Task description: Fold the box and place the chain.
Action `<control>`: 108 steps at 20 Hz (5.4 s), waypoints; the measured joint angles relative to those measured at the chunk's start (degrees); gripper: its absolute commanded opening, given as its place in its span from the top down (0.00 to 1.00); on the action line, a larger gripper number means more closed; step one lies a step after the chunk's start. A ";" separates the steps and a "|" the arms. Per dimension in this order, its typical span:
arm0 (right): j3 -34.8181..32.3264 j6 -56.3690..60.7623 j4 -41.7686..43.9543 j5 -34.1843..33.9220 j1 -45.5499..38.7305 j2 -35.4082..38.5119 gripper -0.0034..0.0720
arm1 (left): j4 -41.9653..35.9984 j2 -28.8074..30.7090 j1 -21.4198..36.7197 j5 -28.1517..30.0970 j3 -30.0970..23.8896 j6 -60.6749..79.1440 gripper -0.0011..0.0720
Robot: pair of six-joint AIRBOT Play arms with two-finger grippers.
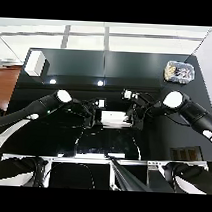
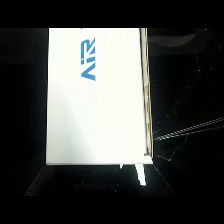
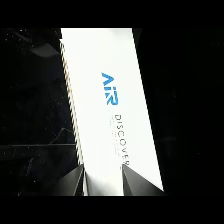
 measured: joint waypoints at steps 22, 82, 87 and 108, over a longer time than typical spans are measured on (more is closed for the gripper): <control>0.24 12.09 0.39 8.13 -6.03 4.46 0.83 | 0.00 0.00 0.00 0.07 0.00 -0.04 0.36; 1.42 34.56 10.23 19.15 -35.50 11.61 0.94 | -5.57 -5.33 -8.76 -0.26 12.79 -13.64 0.03; 1.40 34.32 10.19 17.33 -35.54 11.61 0.94 | -5.79 -7.98 -9.11 -3.56 14.12 -16.31 0.03; 1.40 34.25 10.14 16.28 -35.54 11.61 0.94 | 13.46 -8.76 -14.32 -1.81 17.81 -23.47 0.60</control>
